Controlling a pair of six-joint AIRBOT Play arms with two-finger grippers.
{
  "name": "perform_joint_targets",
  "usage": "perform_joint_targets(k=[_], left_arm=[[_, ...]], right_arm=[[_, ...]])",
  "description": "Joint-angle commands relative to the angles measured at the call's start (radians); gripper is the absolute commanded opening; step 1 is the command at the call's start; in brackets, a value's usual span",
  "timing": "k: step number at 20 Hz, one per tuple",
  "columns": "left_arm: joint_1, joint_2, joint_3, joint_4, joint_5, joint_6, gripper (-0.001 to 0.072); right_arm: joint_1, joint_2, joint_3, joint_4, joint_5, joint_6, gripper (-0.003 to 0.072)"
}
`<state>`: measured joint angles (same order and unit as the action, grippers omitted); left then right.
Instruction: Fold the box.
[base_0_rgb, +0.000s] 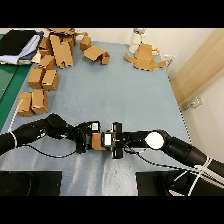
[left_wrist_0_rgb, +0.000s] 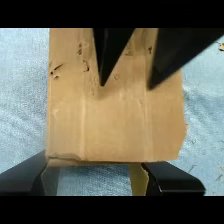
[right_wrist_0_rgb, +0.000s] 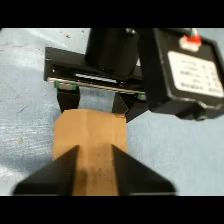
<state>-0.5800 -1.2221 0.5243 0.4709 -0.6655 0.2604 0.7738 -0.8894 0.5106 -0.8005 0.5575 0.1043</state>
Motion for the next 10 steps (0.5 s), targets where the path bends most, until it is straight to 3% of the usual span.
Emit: perform_joint_targets(k=[1,10], left_arm=[[0.0,0.0,0.0,0.0,0.001,0.0,0.0446],[0.0,0.0,0.0,-0.003,0.0,0.0,0.0446]], right_arm=[[0.008,0.01,0.001,-0.004,0.037,-0.012,0.0478],[0.008,-0.032,0.001,-0.053,0.002,-0.012,0.0477]])
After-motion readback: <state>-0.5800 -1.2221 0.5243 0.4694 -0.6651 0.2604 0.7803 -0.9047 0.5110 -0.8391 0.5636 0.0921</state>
